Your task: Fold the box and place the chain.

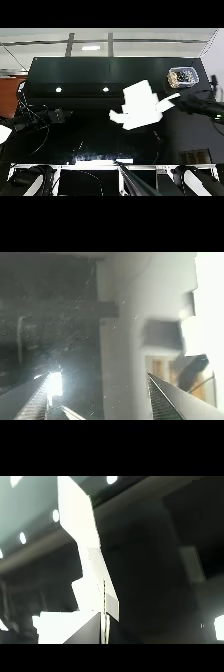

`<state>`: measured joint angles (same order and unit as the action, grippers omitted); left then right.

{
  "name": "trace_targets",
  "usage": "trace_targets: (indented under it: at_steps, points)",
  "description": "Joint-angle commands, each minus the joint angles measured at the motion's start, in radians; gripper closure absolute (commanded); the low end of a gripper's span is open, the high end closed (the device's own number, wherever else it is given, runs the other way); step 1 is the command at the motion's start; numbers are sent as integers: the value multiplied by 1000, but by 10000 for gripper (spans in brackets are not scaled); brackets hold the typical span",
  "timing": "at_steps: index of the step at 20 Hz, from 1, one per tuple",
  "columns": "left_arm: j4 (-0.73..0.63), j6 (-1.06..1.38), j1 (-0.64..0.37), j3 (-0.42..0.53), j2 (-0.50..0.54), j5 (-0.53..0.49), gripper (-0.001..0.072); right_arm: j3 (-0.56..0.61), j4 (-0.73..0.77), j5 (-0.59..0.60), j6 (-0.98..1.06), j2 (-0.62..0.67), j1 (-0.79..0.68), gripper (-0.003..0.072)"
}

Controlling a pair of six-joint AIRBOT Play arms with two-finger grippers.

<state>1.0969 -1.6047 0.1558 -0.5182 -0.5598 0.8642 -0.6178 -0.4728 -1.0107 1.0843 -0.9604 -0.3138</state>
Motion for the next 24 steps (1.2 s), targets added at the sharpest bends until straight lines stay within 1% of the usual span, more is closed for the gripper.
trace_targets:
  at_steps: [1,2,4,6,8,10,12,13,15,18,22,24]
  points:
    - [-37,1,1,0,-8,-22,6,61,34,205,-120,114,307,667]
    - [-40,0,1,0,-18,-18,5,61,33,231,-192,137,376,668]
    - [-79,1,1,0,-49,-16,5,64,26,275,-249,176,457,667]
    - [-117,24,9,0,-93,-13,5,89,16,278,-253,201,488,667]
    - [-155,63,36,0,-147,-13,5,140,17,285,-260,219,514,667]
    - [-200,79,71,0,-211,-23,4,193,29,329,-268,228,547,667]
    - [-256,89,101,0,-273,-77,1,225,28,389,-270,228,564,668]
    - [-304,123,114,0,-306,-107,1,235,27,410,-270,228,563,667]
    - [-415,224,127,0,-378,-121,1,240,27,426,-270,228,563,668]
    - [-594,336,122,0,-487,-114,1,240,28,427,-269,228,563,667]
    - [-855,584,123,0,-665,-64,1,240,29,409,-266,228,563,668]
    - [-1012,721,124,0,-740,-59,-2,240,28,389,-266,228,563,667]
